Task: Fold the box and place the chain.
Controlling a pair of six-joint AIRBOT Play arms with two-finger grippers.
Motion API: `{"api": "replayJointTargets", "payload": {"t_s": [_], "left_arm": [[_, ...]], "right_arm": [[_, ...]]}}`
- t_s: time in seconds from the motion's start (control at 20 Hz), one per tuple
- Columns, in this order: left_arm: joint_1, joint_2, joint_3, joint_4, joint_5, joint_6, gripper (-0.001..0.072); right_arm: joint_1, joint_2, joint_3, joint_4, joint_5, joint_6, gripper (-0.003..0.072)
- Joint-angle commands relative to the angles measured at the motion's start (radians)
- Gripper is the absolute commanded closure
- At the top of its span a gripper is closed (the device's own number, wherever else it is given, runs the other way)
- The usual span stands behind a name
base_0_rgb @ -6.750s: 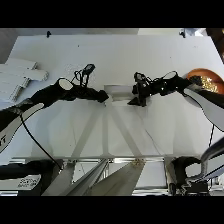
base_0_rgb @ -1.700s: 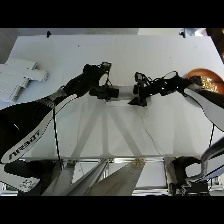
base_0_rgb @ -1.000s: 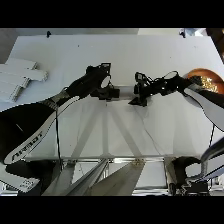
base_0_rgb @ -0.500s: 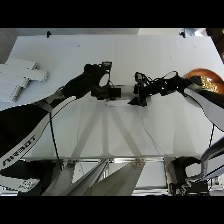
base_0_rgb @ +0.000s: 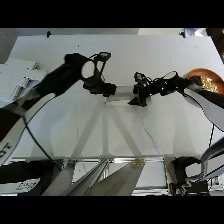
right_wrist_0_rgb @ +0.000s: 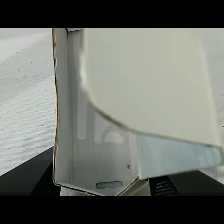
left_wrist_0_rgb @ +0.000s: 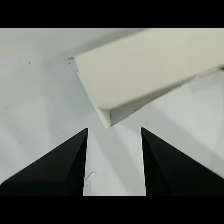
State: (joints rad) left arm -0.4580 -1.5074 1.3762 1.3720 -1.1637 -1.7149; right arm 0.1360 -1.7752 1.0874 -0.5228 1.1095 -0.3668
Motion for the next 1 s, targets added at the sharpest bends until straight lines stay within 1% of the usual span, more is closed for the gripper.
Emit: {"api": "replayJointTargets", "payload": {"t_s": [0.0,0.05,0.1,0.15,0.25,0.3,0.35,0.4,0.5,0.7,0.75,0.95], "left_arm": [[0.058,0.13,-0.158,-0.172,0.136,0.455,0.0346],[0.078,0.169,-0.23,-0.226,0.187,0.617,0.0346],[0.102,0.191,-0.286,-0.285,0.209,0.789,0.0346],[0.133,0.195,-0.327,-0.347,0.199,0.973,0.034],[0.207,0.171,-0.372,-0.463,0.132,1.347,0.0256],[0.243,0.148,-0.38,-0.505,0.101,1.517,0.0155],[0.272,0.126,-0.383,-0.537,0.089,1.643,0.0033],[0.298,0.097,-0.383,-0.57,0.086,1.756,0.0013],[0.329,0.042,-0.383,-0.632,0.093,1.954,0.001],[0.371,-0.075,-0.381,-0.858,0.132,2.068,0.0007],[0.379,-0.106,-0.377,-0.895,0.131,2.094,0.0006],[0.389,-0.186,-0.34,-0.9,0.126,2.115,0.0006]], "right_arm": [[0.0,0.0,0.0,0.0,0.001,0.0,0.0262],[0.0,0.0,0.0,0.0,0.002,0.0,0.0262],[0.0,0.0,0.0,0.0,0.002,0.0,0.0262],[0.0,0.0,0.0,0.0,0.001,0.0,0.0262],[0.0,0.0,0.0,0.0,0.002,0.0,0.0262],[0.0,0.0,0.0,0.0,0.002,0.0,0.0262],[0.0,0.0,0.0,0.0,0.002,0.0,0.0262],[0.0,0.0,0.0,0.0,0.002,0.0,0.0262],[0.0,0.0,0.0,0.0,0.001,0.0,0.0262],[0.0,0.0,0.0,0.0,0.002,0.0,0.0262],[0.0,0.0,0.0,0.0,0.002,0.0,0.0262],[0.0,0.0,0.0,0.0,0.001,0.0,0.0262]]}}
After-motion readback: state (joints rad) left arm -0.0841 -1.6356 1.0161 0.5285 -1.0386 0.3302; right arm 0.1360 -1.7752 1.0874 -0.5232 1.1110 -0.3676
